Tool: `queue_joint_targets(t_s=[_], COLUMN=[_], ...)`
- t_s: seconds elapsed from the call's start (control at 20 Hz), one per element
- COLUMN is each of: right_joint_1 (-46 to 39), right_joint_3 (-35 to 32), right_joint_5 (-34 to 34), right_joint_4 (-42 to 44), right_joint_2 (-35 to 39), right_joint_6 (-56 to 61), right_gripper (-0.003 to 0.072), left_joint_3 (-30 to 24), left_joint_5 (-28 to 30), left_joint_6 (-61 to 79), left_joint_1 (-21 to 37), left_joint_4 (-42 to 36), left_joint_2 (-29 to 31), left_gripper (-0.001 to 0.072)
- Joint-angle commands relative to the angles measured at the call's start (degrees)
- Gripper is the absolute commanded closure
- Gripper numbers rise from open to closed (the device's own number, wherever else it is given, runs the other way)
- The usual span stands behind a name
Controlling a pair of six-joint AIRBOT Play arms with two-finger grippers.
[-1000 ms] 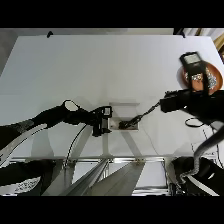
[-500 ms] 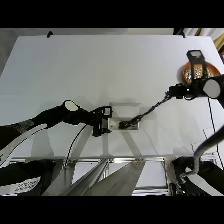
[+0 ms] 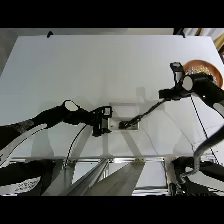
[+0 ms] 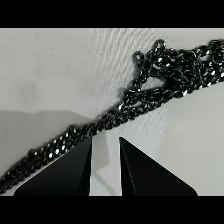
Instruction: Fold the box and place the chain.
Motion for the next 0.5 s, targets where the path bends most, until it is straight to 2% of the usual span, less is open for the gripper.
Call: queue_joint_targets(t_s=[0.0,0.2,0.45], right_joint_1=[-0.09,-0.09,-0.09], right_joint_3=[0.04,0.04,0.04], right_joint_5=[-2.93,-5.16,-4.76], right_joint_4=[-0.90,-1.29,-5.09], right_joint_2=[-2.99,-3.91,-3.91], right_joint_6=[0.70,3.30,7.17], right_gripper=[0.0485,0.0485,0.0485], left_joint_3=[0.00,0.00,0.00], left_joint_5=[0.02,0.00,0.00], left_joint_6=[0.00,0.00,0.00], left_joint_1=[0.04,0.04,0.04], left_joint_4=[0.02,0.02,0.02], left_joint_2=[0.04,0.04,0.04], left_gripper=[0.0455,0.0455,0.0455])
